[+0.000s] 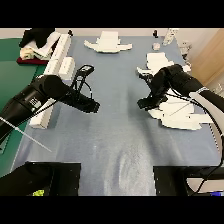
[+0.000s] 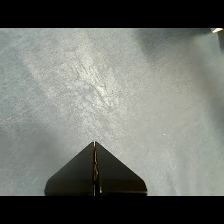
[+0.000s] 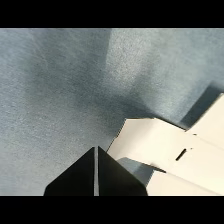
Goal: Fold the box.
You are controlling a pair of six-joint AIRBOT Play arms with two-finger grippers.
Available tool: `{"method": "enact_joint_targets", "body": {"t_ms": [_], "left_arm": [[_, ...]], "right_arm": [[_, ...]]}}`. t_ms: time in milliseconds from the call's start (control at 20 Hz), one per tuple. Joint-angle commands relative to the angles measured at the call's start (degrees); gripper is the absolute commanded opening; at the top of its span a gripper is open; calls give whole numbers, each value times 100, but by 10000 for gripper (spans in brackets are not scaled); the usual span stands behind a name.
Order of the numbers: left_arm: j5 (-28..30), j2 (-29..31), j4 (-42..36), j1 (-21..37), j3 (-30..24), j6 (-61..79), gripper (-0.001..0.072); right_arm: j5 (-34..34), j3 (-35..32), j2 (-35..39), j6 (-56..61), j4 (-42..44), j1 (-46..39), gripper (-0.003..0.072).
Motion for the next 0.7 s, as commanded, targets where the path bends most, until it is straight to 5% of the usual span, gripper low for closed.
{"method": "enact_joint_targets", "body": {"t_ms": [0,500,550,650], "left_arm": [[0,2,2,0,0,0,12],[2,2,2,0,0,2,12],[11,2,4,0,0,2,12],[57,2,-11,0,0,2,12]], "right_arm": [[0,7,0,0,-7,-2,30],[280,85,-48,203,949,-4,32],[166,358,-44,302,861,-59,53],[-398,1180,17,466,175,-291,263]]}}
